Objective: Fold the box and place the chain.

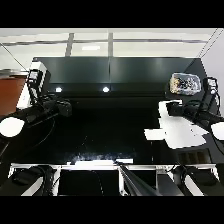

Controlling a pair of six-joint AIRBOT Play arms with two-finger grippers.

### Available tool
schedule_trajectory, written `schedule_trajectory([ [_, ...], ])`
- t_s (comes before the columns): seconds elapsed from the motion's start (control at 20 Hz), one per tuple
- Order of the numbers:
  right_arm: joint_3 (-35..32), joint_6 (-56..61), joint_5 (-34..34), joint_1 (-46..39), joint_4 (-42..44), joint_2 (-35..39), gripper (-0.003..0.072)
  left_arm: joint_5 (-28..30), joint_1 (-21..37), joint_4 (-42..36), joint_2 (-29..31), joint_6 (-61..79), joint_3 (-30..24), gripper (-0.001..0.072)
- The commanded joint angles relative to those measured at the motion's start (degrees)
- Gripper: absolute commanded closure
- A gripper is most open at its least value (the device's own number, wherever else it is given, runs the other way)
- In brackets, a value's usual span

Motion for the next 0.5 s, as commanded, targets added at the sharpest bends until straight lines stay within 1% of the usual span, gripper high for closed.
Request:
schedule_trajectory([
  [0.0, 1.77, 5.7, 4.26, -4.9, -9.7, -1.4, -0.0013, -1.75, -0.02, -1.62, -0.81, -0.11, 0.11, 0.0013],
  [0.05, 4.04, 10.4, 7.65, -10.05, -16.44, -2.27, -0.0013, -3.17, -0.02, -1.62, -1.05, -0.11, 0.11, 0.0012],
  [0.1, 6.69, 11.06, 9.68, -17.11, -20.98, -3.45, -0.0013, -3.98, -0.02, -1.57, -1.14, -0.11, 0.11, 0.0013],
  [0.15, 9.03, 10.32, 9.68, -24.57, -22.43, -4.9, -0.0013, -3.58, 0.0, -1.25, -1.14, 0.02, 0.11, 0.0012],
  [0.25, 12.11, 9.75, 7.56, -39.56, -21.33, -9.57, -0.0013, -1.03, -0.02, -0.83, -1.14, 0.17, 0.11, 0.0017],
  [0.3, 12.13, 10.29, 6.47, -46.14, -16.61, -12.57, -0.0013, 0.24, -0.02, -2.03, -1.27, -0.02, 0.11, 0.0017],
  [0.35, 12.17, 8.52, 6.62, -50.75, -9.99, -15.76, -0.0013, 1.09, -0.02, -3.87, -1.66, -0.02, 0.11, 0.0017],
  [0.45, 13.79, -1.64, 8.39, -56.87, 3.23, -21.4, -0.0014, 0.96, -0.26, -5.22, -2.93, 0.0, 0.09, 0.0017],
])
